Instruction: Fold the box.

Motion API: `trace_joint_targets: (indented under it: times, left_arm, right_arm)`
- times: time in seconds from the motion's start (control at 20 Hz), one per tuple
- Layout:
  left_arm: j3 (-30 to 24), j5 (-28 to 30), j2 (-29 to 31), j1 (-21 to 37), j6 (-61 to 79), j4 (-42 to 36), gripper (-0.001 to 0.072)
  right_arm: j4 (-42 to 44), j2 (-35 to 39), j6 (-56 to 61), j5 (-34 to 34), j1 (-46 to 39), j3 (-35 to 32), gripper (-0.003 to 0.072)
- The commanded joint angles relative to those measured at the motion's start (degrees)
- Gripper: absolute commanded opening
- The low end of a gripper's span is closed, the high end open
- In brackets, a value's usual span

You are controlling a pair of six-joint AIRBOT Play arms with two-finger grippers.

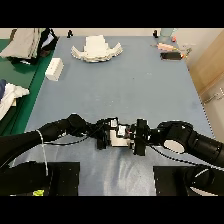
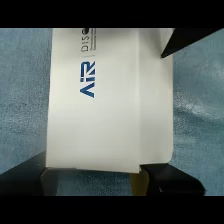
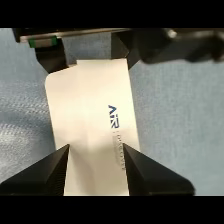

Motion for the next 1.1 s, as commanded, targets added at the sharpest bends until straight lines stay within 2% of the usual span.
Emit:
trace_joint_targets:
  times: [0.0,0.4,1.05]
  left_arm:
    - [0.0,0.0,0.0,0.0,0.1,0.0,0.0509]
    - [0.0,0.0,0.0,0.0,0.1,0.0,0.0509]
    - [0.0,0.0,0.0,0.0,0.1,0.0,0.0509]
  right_arm:
    - [-3.5,-0.6,-0.8,-2.8,0.0,0.1,0.0528]
    - [-3.9,1.6,-1.0,-4.2,0.0,0.1,0.0527]
    - [-11.6,2.6,-1.0,-10.8,-0.3,0.1,0.0506]
